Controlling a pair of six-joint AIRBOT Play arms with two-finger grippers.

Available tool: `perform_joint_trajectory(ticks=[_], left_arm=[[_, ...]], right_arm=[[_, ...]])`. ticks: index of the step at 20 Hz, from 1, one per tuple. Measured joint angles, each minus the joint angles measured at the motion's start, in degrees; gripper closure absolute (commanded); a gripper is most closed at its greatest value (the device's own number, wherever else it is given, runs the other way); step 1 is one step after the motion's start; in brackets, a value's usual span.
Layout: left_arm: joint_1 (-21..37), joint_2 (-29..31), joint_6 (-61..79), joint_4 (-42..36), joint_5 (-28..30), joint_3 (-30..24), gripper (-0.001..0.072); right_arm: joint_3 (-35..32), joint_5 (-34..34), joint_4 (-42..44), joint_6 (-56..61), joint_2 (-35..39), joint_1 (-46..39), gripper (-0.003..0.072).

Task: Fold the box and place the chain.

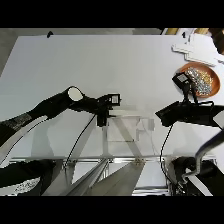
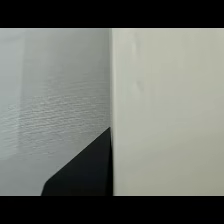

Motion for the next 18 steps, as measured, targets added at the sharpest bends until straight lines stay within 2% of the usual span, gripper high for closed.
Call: perform_joint_trajectory(ticks=[7,18], left_arm=[[0.00,-1.09,2.84,-2.05,2.95,0.00,0.0706],[-0.04,-2.99,4.70,-2.67,3.85,0.02,0.0705]], right_arm=[[0.00,-1.38,0.00,-0.07,0.00,0.00,0.0323],[0.00,-2.23,-0.02,-0.92,0.00,0.00,0.0323]])
